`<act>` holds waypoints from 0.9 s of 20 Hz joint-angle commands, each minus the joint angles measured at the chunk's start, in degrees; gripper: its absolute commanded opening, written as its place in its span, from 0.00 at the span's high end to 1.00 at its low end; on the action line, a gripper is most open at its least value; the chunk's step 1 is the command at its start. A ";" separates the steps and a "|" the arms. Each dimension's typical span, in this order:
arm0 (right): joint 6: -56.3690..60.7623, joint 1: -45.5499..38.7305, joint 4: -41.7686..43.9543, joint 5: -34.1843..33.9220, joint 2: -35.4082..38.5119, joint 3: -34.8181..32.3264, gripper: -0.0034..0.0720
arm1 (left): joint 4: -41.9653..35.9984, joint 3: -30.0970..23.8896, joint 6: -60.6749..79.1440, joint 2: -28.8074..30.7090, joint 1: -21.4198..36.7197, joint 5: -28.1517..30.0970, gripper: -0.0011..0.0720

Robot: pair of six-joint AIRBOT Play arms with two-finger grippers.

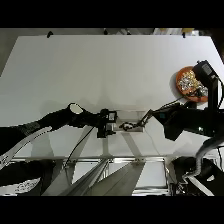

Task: Fold the box and place the chain.

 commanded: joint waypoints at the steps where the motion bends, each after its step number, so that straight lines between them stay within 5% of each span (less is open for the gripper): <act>1: 1.46 7.93 1.64 -6.99 0.26 0.04 0.93 | 0.02 0.02 0.02 0.04 0.02 0.02 0.53; 7: 1.46 15.10 -1.70 -13.60 -6.36 0.04 0.93 | 0.02 0.02 0.02 0.04 0.02 0.02 0.53; 18: 3.69 15.12 -7.96 -11.32 -18.47 -0.96 0.93 | 0.02 0.02 0.02 0.04 0.00 0.02 0.53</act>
